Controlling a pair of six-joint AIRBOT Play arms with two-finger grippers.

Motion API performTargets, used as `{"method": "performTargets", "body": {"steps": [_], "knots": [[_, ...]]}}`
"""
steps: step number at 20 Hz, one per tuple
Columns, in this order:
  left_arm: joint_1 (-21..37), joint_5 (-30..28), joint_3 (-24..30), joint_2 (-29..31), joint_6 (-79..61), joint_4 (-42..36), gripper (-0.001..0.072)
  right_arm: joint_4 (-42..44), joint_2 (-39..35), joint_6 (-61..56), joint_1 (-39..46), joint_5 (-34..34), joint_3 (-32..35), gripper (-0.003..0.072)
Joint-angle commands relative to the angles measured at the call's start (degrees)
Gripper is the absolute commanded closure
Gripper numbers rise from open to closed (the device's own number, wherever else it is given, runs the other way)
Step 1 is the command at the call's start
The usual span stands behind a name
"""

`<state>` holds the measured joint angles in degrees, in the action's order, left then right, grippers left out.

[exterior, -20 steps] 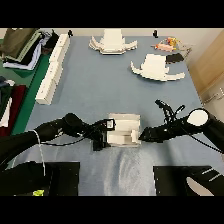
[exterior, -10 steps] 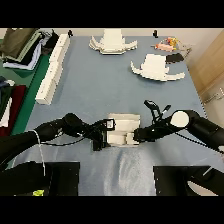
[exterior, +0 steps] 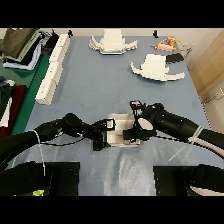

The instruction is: Fold the box.

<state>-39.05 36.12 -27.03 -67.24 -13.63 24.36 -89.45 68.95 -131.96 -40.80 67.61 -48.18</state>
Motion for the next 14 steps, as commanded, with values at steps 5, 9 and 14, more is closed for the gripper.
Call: {"method": "performTargets", "body": {"steps": [5,9,14], "knots": [[0.0,0.0,0.0,0.0,0.0,0.0,0.0230,-4.0,4.6,-9.5,-1.8,3.5,-2.0,0.0565],[0.0,0.0,0.0,0.0,0.0,0.0,0.0230,-4.4,4.6,-9.5,-1.8,3.5,-2.0,0.0682],[0.0,0.0,0.0,0.0,0.0,0.0,0.0230,-3.8,4.5,-9.4,-1.8,3.5,-2.0,0.0374]]}}
